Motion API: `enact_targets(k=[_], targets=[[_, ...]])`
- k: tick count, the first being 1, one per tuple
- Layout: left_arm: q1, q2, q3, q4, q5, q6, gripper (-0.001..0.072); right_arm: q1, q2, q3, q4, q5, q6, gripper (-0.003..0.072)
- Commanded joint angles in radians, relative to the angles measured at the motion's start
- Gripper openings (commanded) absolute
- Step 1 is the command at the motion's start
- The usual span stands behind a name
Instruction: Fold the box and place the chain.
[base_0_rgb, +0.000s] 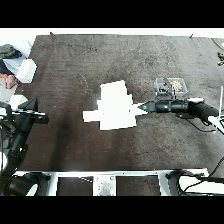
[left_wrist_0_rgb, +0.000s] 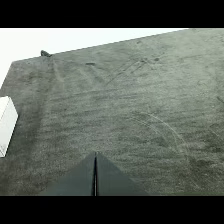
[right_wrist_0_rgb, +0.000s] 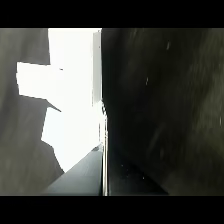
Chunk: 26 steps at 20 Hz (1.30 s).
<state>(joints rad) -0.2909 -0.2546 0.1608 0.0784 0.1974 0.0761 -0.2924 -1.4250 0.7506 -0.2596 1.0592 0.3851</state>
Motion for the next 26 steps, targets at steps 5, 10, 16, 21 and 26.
enact_targets(k=[5,10,16,21,26], targets=[[0.0,0.001,0.003,0.009,-0.151,0.008,0.0472,0.102,0.007,-0.013,0.082,-0.299,0.003,-0.0016],[0.0,-0.182,0.062,0.008,-0.26,-0.001,0.0465,0.103,-0.001,-0.013,0.089,-0.299,-0.008,-0.0016],[0.0,-0.693,0.378,0.006,-0.437,-0.099,0.0466,0.167,-0.001,-0.013,0.089,-0.342,-0.034,-0.0016],[0.039,-0.991,0.671,0.05,-0.718,-0.245,0.0465,0.172,-0.001,-0.013,0.091,-0.361,-0.034,-0.0016],[0.113,-1.275,1.015,0.37,-1.096,-0.565,0.0483,0.171,-0.001,-0.013,0.089,-0.361,-0.051,-0.0016]])
